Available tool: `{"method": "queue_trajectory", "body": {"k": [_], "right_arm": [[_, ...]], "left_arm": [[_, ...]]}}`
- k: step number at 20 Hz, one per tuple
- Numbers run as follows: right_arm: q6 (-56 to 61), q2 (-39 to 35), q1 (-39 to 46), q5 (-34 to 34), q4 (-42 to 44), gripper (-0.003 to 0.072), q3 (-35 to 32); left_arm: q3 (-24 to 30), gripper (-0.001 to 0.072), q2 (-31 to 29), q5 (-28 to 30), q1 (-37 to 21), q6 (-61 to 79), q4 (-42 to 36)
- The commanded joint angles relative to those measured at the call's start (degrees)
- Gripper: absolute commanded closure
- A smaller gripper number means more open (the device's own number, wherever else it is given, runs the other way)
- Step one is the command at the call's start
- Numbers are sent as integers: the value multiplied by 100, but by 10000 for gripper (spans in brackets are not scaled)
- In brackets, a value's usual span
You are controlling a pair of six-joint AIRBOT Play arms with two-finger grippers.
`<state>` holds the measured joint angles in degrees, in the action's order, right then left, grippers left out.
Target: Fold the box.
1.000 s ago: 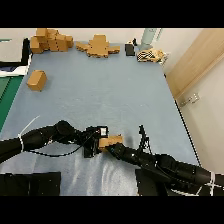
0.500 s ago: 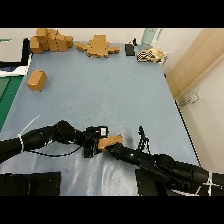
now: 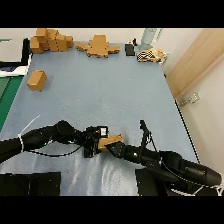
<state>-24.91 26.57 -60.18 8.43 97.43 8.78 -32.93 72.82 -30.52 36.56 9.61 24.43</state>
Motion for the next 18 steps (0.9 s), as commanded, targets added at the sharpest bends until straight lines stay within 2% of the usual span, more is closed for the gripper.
{"method": "queue_trajectory", "body": {"k": [1, 4, 6, 7, 10, 13, 15, 18], "right_arm": [[-15, -522, 81, 2603, -1565, 682, 603], [-321, -566, 96, 4868, -2813, 683, 1274], [-409, -411, 214, 5860, -3475, 683, 1578], [-435, -269, 417, 6107, -3624, 683, 1698], [-988, 372, 1290, 5886, -3565, 683, 1939], [-2155, 1486, 2341, 5560, -3128, 682, 2334], [-2721, 2332, 2898, 5414, -2876, 682, 2782], [-2959, 3425, 3423, 5438, -2553, 682, 3578]], "left_arm": [[-4, 236, 0, 0, 2, 2, 2], [-4, 235, 0, 2, 2, 2, 2], [-4, 236, 0, 0, 2, 2, 2], [-4, 236, 0, 0, 2, 2, 2], [-4, 236, 0, 2, 2, 2, 2], [-4, 236, 0, 2, 2, 2, 2], [-4, 235, 0, 2, 2, 2, 2], [-4, 236, 0, 0, 2, 2, 2]]}}
